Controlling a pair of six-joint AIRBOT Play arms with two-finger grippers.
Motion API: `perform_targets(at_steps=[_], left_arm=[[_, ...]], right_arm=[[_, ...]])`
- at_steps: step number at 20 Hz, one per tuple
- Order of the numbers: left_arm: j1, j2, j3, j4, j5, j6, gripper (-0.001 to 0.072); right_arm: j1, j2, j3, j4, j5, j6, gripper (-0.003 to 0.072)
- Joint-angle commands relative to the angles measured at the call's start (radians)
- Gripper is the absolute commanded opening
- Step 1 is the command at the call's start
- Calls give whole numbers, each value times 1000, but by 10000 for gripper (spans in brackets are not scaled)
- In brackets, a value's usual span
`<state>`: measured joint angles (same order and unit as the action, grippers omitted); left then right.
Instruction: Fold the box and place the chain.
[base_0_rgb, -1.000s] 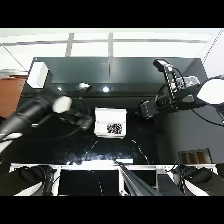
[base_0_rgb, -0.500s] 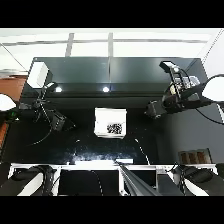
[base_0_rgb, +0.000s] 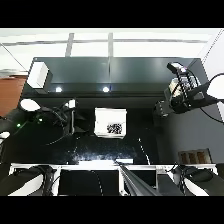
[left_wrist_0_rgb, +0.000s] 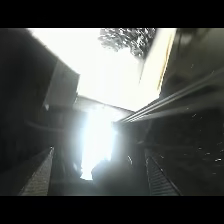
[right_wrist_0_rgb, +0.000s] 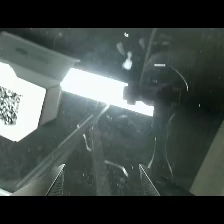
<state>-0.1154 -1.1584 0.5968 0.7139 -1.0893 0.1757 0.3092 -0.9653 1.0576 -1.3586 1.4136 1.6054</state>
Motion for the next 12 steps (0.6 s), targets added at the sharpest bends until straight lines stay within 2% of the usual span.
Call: perform_targets(at_steps=[1, 3, 6, 12], left_arm=[[-48, -118, -2, -105, 29, 247, 710], [-48, -155, 21, -106, -5, 254, 710], [-38, -171, 29, -179, -37, 255, 710], [-139, -174, 34, -56, 33, 200, 709]], right_arm=[[-2, 0, 0, -5, -79, 8, 558], [-2, 0, 0, -5, -115, 8, 558], [-2, -1, 0, -5, -126, 8, 558], [-2, -2, -1, -6, -139, 8, 558]])
